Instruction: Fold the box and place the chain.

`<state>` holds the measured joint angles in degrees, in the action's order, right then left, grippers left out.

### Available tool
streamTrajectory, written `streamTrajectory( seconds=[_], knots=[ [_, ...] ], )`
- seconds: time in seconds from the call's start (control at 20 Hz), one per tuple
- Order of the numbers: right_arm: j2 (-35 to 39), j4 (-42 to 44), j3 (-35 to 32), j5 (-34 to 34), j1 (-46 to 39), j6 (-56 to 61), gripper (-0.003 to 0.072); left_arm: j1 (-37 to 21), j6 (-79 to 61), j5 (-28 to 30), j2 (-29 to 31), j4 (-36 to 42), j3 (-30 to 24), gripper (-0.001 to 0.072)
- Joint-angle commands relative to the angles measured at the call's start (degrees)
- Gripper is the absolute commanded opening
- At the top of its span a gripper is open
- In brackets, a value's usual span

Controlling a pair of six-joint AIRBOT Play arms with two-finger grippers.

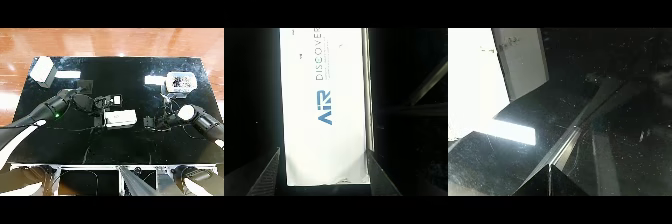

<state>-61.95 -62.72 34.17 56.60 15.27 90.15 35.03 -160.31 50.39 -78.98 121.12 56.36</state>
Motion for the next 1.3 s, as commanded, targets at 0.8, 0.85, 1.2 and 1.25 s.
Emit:
streamTrajectory(
  seconds=[0.8,0.85,1.2,1.25],
  knots=[
    [0.0,-0.4,0.0,-1.3,0.0,0.0,0.0029,0.1,0.2,-0.8,-2.3,1.1,0.0,0.0625],
    [0.0,-0.4,0.0,-1.4,0.0,0.0,0.003,0.1,0.2,-1.0,-2.3,1.1,0.0,0.0624],
    [0.0,-0.4,0.0,-1.5,0.0,0.0,0.0029,0.1,0.3,-1.0,-2.3,1.1,0.0,0.0057],
    [0.0,-0.4,0.0,-1.8,0.0,0.0,0.003,0.0,1.0,-1.0,-2.2,0.9,0.1,0.0043]
  ],
)
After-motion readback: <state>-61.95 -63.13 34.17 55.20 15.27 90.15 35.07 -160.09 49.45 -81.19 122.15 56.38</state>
